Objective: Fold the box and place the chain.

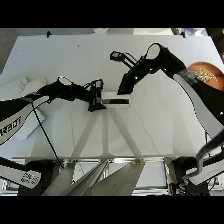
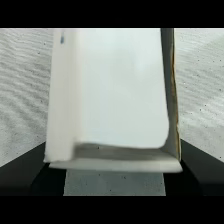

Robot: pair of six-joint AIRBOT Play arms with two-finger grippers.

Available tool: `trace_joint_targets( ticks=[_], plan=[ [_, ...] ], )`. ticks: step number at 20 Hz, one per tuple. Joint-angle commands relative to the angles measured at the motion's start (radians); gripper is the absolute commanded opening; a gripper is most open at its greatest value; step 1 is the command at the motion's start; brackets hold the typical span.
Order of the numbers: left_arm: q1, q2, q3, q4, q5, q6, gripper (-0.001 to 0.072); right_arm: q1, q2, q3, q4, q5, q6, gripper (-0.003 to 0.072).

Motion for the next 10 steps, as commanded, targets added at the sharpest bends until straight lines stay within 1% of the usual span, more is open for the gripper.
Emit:
trace_joint_targets(
  ticks=[1,3,5,6,7,9,10],
  plan=[
    [0.0,0.001,0.0,0.0,0.0,0.002,0.0216,0.015,-0.023,0.0,0.01,-0.003,-0.037,0.0398],
    [0.0,0.001,0.0,0.001,0.0,0.002,0.0216,0.019,-0.023,0.0,-0.003,-0.023,-0.036,0.0272],
    [0.0,0.001,0.0,0.0,0.0,0.002,0.0216,0.025,-0.023,0.0,-0.021,-0.018,-0.035,0.0255],
    [0.0,0.001,0.0,0.0,0.0,0.002,0.0216,0.031,-0.023,0.0,-0.032,-0.006,-0.034,0.0199],
    [0.0,0.001,0.0,0.001,0.0,0.002,0.0216,0.037,-0.023,0.0,-0.051,0.008,-0.032,0.0171],
    [0.0,0.001,0.0,0.0,0.0,0.002,0.0216,0.056,-0.023,0.0,-0.086,0.022,-0.024,0.0172],
    [0.0,0.001,0.0,0.0,0.0,0.002,0.0216,0.064,-0.023,0.0,-0.087,0.034,-0.024,0.0196]
  ],
)
